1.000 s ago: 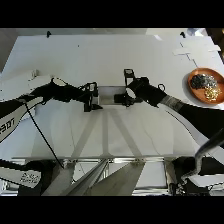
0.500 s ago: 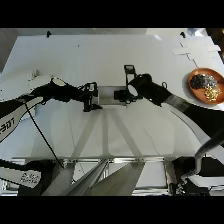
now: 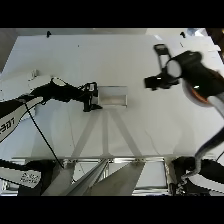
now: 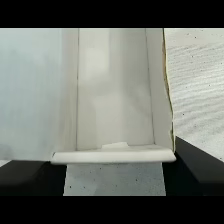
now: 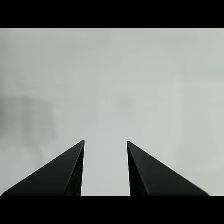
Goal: Fold the box and place the chain.
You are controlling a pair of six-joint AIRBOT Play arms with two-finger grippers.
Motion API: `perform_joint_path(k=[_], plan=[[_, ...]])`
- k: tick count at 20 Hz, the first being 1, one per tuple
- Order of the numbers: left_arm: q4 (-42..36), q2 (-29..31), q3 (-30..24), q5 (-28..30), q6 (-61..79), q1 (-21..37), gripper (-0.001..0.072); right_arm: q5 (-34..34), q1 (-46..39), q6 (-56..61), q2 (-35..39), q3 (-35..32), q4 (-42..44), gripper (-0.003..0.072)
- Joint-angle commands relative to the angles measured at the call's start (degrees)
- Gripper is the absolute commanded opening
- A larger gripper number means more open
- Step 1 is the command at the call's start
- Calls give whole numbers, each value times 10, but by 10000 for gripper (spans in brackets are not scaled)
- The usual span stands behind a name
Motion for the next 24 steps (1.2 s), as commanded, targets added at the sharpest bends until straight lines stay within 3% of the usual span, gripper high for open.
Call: perform_joint_path(k=[1,6,10,11,19,22,24], plan=[[0,0,0,0,0,0,217,20,-130,-99,19,0,-58,295],[0,0,0,0,0,0,217,-87,-334,-175,-6,0,-39,300],[0,0,0,0,0,0,217,-115,-447,-192,-71,0,-30,416],[0,0,0,0,0,0,217,-125,-469,-192,-89,0,-29,417],[0,0,0,0,0,0,217,-211,-512,-234,-205,0,-10,416],[0,0,0,0,0,0,217,-216,-512,-232,-223,0,-8,349],[0,0,0,0,0,0,217,-208,-512,-240,-225,0,1,208]])
